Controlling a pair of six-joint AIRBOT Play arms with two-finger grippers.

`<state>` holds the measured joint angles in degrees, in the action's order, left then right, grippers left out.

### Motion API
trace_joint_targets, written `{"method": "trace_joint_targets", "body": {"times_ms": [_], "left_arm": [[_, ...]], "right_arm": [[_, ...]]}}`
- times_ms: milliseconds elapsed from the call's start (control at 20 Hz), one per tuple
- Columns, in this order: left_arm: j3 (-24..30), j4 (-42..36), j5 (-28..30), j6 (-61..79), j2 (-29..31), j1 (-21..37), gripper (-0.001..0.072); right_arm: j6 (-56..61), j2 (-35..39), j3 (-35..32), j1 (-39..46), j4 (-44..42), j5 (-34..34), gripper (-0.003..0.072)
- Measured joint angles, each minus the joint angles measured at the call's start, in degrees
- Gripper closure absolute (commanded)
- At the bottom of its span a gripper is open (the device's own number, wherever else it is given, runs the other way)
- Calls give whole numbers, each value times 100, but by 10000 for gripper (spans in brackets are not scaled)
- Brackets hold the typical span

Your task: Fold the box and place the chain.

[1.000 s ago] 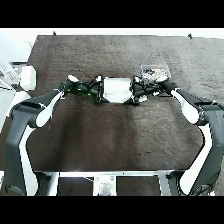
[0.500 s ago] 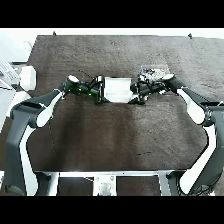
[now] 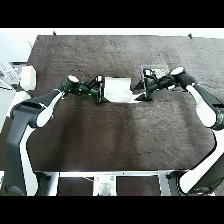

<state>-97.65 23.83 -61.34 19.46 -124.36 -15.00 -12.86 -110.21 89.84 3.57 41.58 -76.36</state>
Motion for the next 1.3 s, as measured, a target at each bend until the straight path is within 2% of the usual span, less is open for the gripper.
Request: {"method": "trace_joint_targets", "body": {"times_ms": [50,100,150,200,400,600,900,1150,1300], "left_arm": [[0,2,-2,0,0,0,248],[0,2,-4,0,0,0,249],[0,2,-7,2,-2,0,248],[0,2,-7,2,0,0,248],[0,4,-13,4,0,0,249],[0,4,-15,4,-2,0,248],[0,7,-17,4,-2,0,249],[0,4,-20,7,-2,0,248],[0,4,-20,7,-2,0,248]], "right_arm": [[63,81,0,90,4,9,-11],[162,155,2,179,-20,11,76],[247,208,2,247,-96,0,423],[348,249,2,297,-258,-90,669],[645,332,2,227,-1209,-391,676],[1036,339,2,-105,-1757,-105,678],[1543,107,111,-525,-1419,756,678],[2122,-275,610,-627,-1086,1069,678],[2503,-470,850,-732,-605,1134,677]]}}
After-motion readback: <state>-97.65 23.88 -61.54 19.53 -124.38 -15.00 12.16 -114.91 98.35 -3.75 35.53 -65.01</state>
